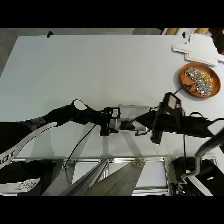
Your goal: Fold the box and place the chain.
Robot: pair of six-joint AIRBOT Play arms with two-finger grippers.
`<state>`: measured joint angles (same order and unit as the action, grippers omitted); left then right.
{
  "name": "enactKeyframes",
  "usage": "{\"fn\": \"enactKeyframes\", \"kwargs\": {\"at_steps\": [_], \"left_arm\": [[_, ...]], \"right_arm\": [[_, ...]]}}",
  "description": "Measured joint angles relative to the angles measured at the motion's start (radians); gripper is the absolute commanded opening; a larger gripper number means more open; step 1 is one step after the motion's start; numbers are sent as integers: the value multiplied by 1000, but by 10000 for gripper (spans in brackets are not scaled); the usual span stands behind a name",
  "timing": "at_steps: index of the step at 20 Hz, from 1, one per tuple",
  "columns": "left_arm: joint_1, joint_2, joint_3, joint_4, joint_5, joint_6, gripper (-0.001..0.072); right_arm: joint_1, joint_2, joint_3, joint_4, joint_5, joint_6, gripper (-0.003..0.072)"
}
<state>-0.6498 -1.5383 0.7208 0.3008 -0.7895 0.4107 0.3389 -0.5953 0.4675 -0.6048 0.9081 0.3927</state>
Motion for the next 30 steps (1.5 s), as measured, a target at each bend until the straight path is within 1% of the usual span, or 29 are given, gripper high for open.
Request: {"fn": "enactKeyframes", "kwargs": {"at_steps": [3, 9, 10, 11, 12, 13, 15, 16, 18, 20, 22, 24, 27, 30], "left_arm": [[0, 0, 0, 0, 0, 0, 170], [0, 0, 0, 0, 0, 0, 170], [0, 0, 0, 0, 0, 0, 170], [0, 0, 0, 0, 0, 0, 170], [0, 0, 0, 0, 0, 0, 170], [0, 0, 0, 0, 0, 0, 170], [0, 0, 0, 0, 0, 0, 170], [0, 0, 0, 0, 0, 0, 170], [0, 0, 0, 0, 0, 0, 170], [0, 0, 0, 0, 0, 0, 170], [0, 0, 0, 0, 0, 0, 170], [0, 0, 0, 0, 0, 0, 170], [0, 0, 0, 0, 0, 0, 170], [0, 0, 0, 0, 0, 0, 170]], "right_arm": [[67, -87, 0, -12, -65, -1, 19], [104, -223, 0, -33, -154, 0, 22], [106, -236, 0, -35, -164, 1, 64], [107, -247, 0, -36, -172, 1, 89], [108, -254, 0, -37, -178, 1, 89], [109, -260, 0, -39, -185, 2, 111], [109, -267, 0, -40, -204, 2, 126], [109, -268, 0, -40, -215, 2, 155], [108, -261, 3, -48, -219, 3, 163], [93, -230, 10, -88, -199, 3, 161], [55, -171, 15, -175, -156, 3, 161], [-3, -110, 18, -285, -101, 2, 162], [-104, -49, 16, -419, 23, -31, 162], [-151, -35, -16, -465, 94, -116, 162]]}}
